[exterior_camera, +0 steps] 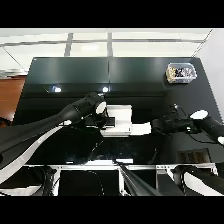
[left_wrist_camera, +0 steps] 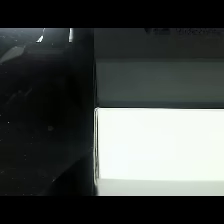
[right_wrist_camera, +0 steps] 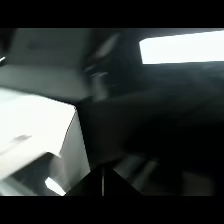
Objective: Fold the box and place the chain.
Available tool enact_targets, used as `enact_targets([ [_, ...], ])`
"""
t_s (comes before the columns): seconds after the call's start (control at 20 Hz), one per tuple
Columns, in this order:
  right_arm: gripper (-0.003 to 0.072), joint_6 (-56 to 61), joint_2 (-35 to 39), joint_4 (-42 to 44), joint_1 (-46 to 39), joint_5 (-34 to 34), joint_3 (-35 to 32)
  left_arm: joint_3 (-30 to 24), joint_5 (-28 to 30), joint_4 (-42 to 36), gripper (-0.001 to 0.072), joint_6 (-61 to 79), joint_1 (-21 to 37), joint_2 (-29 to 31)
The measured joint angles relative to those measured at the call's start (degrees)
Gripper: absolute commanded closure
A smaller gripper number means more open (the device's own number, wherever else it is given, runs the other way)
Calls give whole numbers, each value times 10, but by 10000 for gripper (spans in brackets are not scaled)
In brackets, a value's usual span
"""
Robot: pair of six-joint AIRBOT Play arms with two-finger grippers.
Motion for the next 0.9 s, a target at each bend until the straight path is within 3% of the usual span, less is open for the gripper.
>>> enact_targets([
  [0.15,670,-29,-12,59,40,-9,7,0,-1,0,683,0,0,0],
  [0.2,539,-36,-14,69,48,-8,14,0,-1,0,683,0,0,0],
  [0.25,245,-41,-16,73,54,-3,22,0,-1,0,683,0,0,0],
  [0.3,167,-44,-17,76,58,3,29,0,-1,0,682,0,0,0],
  [0.6,169,-51,-19,85,81,33,52,0,-1,0,683,0,0,0],
  [0.7,264,-50,-19,89,100,32,59,0,-1,0,683,0,0,0],
  [0.9,266,-15,-19,59,144,19,92,0,-1,0,683,0,0,0],
])
